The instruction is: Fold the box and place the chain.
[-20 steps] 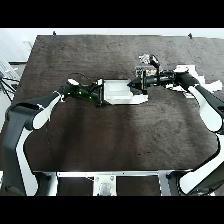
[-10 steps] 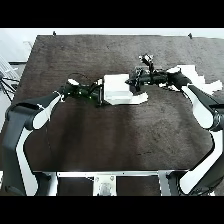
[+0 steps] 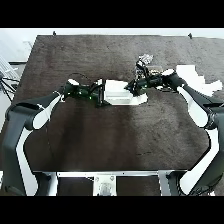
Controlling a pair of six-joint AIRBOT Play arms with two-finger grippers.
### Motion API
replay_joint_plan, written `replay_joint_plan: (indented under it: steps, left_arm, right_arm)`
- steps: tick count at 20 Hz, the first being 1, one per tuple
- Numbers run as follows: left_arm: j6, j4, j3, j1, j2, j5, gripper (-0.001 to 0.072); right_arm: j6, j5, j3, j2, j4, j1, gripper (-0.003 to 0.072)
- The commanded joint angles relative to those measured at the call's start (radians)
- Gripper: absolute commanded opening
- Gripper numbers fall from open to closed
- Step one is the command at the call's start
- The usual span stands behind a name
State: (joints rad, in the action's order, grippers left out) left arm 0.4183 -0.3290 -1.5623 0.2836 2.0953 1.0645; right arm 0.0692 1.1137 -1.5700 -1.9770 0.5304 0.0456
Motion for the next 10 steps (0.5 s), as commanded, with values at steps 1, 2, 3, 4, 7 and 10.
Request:
replay_joint_plan:
  steps: [1, 2, 3, 4, 7, 10]
  left_arm:
    - [0.001, 0.0, -0.001, 0.0, 0.0, -0.006, 0.0414]
    - [0.001, 0.0, -0.001, 0.0, 0.0, -0.006, 0.0414]
    - [0.001, 0.0, -0.001, 0.0, 0.0, -0.006, 0.0415]
    - [0.002, 0.0, -0.001, 0.0, 0.0, -0.006, 0.0415]
    - [0.002, 0.0, -0.001, 0.0, 0.0, -0.006, 0.0414]
    - [0.001, 0.0, -0.001, 0.0, 0.0, -0.006, 0.0415]
  right_arm:
    - [-0.004, 0.006, -0.012, 0.003, 0.013, 0.001, 0.0002]
    - [-0.031, 0.013, -0.017, 0.017, 0.012, 0.0, 0.0001]
    - [-0.056, 0.014, -0.016, 0.041, 0.009, -0.002, 0.0]
    - [-0.065, 0.016, -0.015, 0.07, 0.011, -0.003, -0.0001]
    - [-0.074, 0.043, 0.011, 0.188, 0.04, -0.019, -0.0001]
    - [-0.074, 0.032, 0.093, 0.31, 0.148, -0.039, 0.0002]
